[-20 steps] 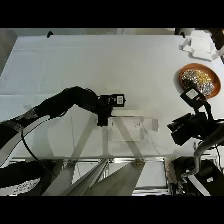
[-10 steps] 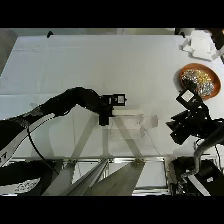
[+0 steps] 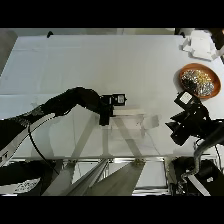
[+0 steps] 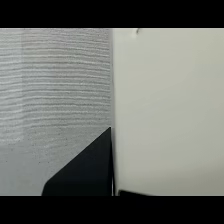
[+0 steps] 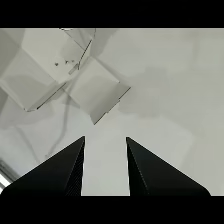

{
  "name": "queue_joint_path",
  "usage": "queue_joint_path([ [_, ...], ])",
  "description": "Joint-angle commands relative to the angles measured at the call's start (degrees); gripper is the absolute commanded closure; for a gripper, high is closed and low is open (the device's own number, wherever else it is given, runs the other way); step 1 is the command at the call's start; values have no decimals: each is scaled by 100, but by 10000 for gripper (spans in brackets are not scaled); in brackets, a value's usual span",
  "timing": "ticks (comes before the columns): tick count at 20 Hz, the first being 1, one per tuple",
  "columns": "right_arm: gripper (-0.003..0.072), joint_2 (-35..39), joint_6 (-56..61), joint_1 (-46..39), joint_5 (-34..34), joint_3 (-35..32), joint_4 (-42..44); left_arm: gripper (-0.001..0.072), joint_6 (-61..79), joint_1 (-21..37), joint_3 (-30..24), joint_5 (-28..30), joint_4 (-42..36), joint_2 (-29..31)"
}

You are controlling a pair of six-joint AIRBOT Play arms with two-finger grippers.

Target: Fold the box and place the chain.

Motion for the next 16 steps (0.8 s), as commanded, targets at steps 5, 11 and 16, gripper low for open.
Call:
queue_joint_path([
  [5,388,-2,-533,4,39,-79,249,700,-87,-4,-2,7,22,-2],
  [11,388,-2,-892,4,44,-387,256,701,-153,-4,-2,70,28,-2],
  [16,387,-2,-1268,4,50,-387,356,701,-153,-4,-2,70,28,-4],
])
